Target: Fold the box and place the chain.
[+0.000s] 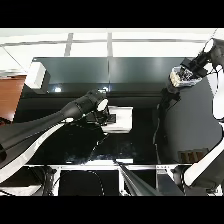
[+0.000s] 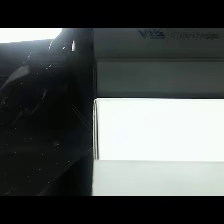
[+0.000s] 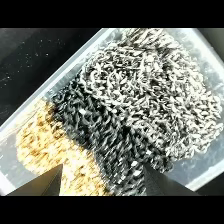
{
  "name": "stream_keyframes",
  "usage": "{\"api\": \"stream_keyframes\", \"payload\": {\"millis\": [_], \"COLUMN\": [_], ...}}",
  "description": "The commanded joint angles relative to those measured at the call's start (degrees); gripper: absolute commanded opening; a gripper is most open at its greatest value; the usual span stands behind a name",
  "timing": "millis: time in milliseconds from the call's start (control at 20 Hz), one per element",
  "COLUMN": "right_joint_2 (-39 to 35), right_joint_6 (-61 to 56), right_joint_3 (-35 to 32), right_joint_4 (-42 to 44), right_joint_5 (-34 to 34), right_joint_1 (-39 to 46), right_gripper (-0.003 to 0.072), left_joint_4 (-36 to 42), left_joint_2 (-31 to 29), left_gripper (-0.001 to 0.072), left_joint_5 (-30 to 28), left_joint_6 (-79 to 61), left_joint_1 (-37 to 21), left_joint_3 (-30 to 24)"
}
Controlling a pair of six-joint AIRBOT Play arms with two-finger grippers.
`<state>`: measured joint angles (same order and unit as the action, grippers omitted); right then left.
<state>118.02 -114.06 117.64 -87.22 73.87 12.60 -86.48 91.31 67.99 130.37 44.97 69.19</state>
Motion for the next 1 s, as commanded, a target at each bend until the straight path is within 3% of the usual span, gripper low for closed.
{"api": "stream_keyframes", "payload": {"millis": [0, 300, 450, 500, 950], "right_joint_2": [2.5, 5.0, 4.4, 3.8, -7.2], "right_joint_6": [-0.8, -1.0, -1.0, -0.9, 12.3], "right_joint_3": [1.5, 1.4, 1.4, 1.4, 1.4], "right_joint_4": [1.7, 1.7, 1.7, 1.7, 1.7], "right_joint_5": [0.5, -0.6, -2.8, -3.2, 1.4], "right_joint_1": [0.6, 0.6, 0.6, 0.8, 1.3], "right_gripper": [0.0538, 0.0513, 0.0064, 0.0013, 0.0016], "left_joint_4": [0.0, 0.0, 0.0, 0.0, 0.0], "left_joint_2": [0.0, 0.0, 0.0, 0.0, 0.0], "left_gripper": [0.0024, 0.0024, 0.0024, 0.0024, 0.0024], "left_joint_5": [0.1, 0.2, 0.2, 0.2, 0.1], "left_joint_6": [-0.1, -0.1, -0.1, -0.1, -0.1], "left_joint_1": [0.0, 0.0, 0.0, 0.0, 0.0], "left_joint_3": [0.0, 0.0, 0.0, 0.0, 0.0]}}
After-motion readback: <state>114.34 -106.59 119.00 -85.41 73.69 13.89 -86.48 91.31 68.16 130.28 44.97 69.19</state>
